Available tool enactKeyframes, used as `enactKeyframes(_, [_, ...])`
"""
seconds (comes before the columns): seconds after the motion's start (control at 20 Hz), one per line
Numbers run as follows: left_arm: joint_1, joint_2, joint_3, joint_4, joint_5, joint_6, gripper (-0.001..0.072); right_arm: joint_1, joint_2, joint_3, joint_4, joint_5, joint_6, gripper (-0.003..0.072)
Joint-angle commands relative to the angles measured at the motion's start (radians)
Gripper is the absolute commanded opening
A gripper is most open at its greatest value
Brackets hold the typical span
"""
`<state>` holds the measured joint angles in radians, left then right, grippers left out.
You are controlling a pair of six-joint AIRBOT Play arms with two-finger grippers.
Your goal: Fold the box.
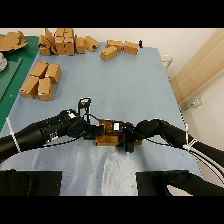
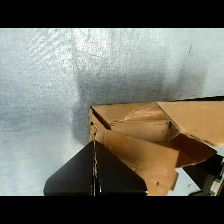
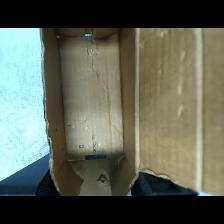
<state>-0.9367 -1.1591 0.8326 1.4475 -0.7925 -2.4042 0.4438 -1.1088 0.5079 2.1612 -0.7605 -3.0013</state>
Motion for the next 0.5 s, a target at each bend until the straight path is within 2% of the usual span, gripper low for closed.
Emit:
enactKeyframes(0.0, [-0.011,0.000,0.003,0.011,-0.004,-0.024,0.0011,0.000,0.000,0.000,0.000,0.000,0.000,0.0498])
enactKeyframes(0.45, [-0.009,0.026,0.003,0.012,-0.067,-0.020,0.0012,0.000,0.000,0.000,0.000,0.000,0.000,0.0498])
